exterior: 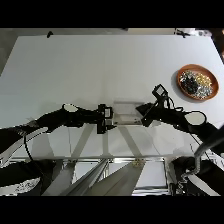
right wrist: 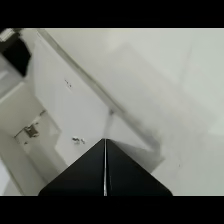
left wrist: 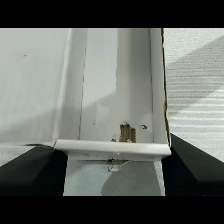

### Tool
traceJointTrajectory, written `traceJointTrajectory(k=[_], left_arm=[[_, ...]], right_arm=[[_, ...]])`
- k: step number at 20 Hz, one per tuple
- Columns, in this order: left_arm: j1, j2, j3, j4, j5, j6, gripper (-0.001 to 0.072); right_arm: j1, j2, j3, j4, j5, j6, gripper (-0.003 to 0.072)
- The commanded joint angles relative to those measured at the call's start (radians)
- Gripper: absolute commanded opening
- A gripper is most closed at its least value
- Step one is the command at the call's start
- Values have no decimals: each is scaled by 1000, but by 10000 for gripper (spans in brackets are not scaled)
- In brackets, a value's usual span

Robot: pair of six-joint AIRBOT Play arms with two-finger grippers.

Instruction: Fold the box and place the chain.

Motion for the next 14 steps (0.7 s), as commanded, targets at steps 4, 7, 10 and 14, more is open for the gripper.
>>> traceJointTrajectory(k=[4, 7, 10, 14], left_arm=[[1, 1, 0, 0, 0, 1, 388], [1, 1, 0, 0, 0, 1, 388], [1, 1, -1, 0, -3, 1, 389], [1, 1, 0, 0, -3, 1, 389]], right_arm=[[14, -140, 1, 50, -108, 140, 12], [14, -130, 15, 54, -3, 140, 12], [14, -86, 66, 54, 69, 146, 12], [-12, 55, 88, -54, 162, 201, 12]])
